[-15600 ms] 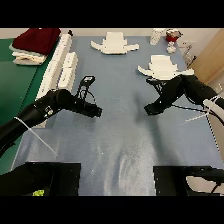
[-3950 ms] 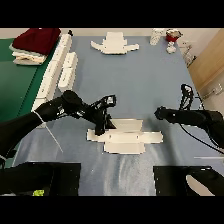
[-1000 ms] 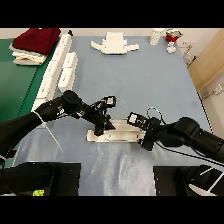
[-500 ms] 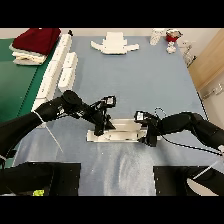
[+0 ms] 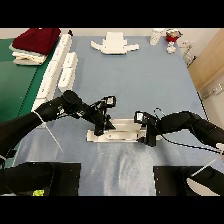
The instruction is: Fold the box.
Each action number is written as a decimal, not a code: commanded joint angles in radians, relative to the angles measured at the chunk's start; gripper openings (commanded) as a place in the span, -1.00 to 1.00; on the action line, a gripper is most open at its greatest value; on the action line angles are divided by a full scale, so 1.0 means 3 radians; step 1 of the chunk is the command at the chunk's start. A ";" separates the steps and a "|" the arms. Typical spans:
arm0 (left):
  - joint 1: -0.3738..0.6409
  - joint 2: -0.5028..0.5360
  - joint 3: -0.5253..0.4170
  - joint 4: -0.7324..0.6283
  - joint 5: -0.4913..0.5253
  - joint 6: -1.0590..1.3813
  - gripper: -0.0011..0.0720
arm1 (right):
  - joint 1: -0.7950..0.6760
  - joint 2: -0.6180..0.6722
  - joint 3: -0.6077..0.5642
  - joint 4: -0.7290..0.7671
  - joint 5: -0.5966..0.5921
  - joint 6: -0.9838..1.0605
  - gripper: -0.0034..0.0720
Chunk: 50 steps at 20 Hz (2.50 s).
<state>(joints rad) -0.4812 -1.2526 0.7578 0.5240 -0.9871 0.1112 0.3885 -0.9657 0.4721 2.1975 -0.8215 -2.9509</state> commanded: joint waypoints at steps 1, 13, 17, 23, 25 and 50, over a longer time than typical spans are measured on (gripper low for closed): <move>0.0003 -0.0003 0.0001 0.0000 0.0000 0.0001 -0.94 | 0.0000 -0.0004 0.0001 -0.0005 -0.0088 -0.0015 0.99; 0.0003 -0.0003 0.0001 0.0000 -0.0001 0.0001 -0.94 | 0.0064 -0.0088 -0.0141 0.0034 0.0154 -0.0170 0.76; 0.0003 -0.0003 0.0001 0.0000 0.0000 0.0001 -0.94 | 0.0109 -0.0057 -0.0140 0.0036 0.0159 -0.0170 0.76; 0.0003 -0.0003 0.0001 0.0000 0.0000 0.0001 -0.94 | 0.0170 -0.0118 -0.0141 0.0036 0.0281 -0.0169 0.76; 0.0003 -0.0003 0.0001 0.0000 0.0000 0.0001 -0.94 | 0.0170 -0.0164 -0.0141 0.0033 0.0273 -0.0169 0.58; 0.0003 -0.0003 0.0001 0.0000 -0.0001 0.0001 -0.94 | 0.0167 -0.0209 -0.0137 -0.0011 0.0267 -0.0169 0.50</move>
<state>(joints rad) -0.4812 -1.2526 0.7578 0.5236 -0.9871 0.1112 0.4385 -1.0283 0.4297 2.1944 -0.7406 -3.0016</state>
